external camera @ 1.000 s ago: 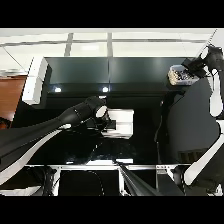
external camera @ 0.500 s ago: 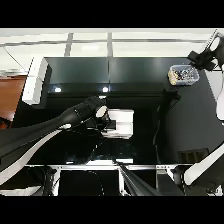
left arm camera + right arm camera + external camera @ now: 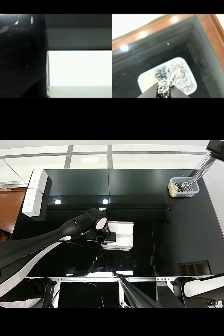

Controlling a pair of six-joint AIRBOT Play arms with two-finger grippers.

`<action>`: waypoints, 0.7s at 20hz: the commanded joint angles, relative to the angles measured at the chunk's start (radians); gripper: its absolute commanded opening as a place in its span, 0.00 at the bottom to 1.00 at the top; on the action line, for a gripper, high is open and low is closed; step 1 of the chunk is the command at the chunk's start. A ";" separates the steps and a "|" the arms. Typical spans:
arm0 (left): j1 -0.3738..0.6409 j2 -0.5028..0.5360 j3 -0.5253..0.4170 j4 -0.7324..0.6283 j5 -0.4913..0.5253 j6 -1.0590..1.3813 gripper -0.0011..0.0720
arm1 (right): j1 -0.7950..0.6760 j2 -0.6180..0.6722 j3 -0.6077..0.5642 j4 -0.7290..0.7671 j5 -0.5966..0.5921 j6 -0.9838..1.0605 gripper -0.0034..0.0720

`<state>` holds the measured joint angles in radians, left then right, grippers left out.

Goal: Fold the box and place the chain.

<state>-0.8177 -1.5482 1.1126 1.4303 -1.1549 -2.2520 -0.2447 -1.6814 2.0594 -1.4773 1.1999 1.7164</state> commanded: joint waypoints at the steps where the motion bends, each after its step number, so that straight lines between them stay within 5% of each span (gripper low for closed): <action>1: 0.001 0.000 0.000 0.001 0.001 0.000 0.05 | -0.003 0.121 0.001 0.135 0.033 -0.098 0.07; 14: 0.000 0.000 0.000 0.000 0.001 0.000 0.05 | -0.003 0.481 -0.021 0.475 0.087 -0.158 0.07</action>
<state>-0.8177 -1.5482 1.1126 1.4307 -1.1549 -2.2520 -0.2478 -1.2633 2.0418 -1.0943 1.2778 1.5688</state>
